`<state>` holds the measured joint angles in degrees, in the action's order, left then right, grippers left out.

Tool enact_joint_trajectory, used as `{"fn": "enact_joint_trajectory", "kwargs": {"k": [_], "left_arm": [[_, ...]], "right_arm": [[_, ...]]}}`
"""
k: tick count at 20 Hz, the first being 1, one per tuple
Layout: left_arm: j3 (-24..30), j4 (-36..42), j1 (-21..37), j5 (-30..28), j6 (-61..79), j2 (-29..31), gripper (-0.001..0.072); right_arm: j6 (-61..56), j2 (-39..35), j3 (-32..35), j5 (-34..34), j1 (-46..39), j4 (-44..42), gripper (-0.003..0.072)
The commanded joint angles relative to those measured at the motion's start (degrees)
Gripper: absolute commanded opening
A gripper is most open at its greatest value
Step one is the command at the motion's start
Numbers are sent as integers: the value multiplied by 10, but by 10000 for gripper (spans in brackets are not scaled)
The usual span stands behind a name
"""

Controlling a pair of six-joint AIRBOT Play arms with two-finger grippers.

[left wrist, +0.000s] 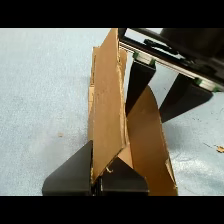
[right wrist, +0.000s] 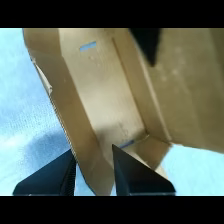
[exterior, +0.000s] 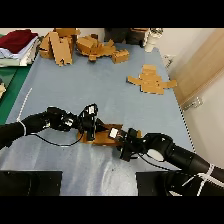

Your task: Fold the box.

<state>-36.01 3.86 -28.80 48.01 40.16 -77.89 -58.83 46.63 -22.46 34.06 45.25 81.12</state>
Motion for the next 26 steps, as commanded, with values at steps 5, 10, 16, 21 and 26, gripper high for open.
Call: {"fn": "enact_joint_trajectory", "kwargs": {"k": [5,10,16,21,26], "left_arm": [[-1,0,0,0,-2,0,14],[-1,0,0,0,-3,0,15],[-1,0,0,0,-6,0,14],[-1,0,0,0,-7,0,14],[-1,0,0,0,-6,0,14]], "right_arm": [[123,-13,7,-10,-52,-130,349],[123,-13,7,-5,-53,-128,545],[91,-13,7,0,-53,-146,547],[92,-13,7,0,-52,-143,545],[92,-13,7,-4,-53,-134,549]]}}
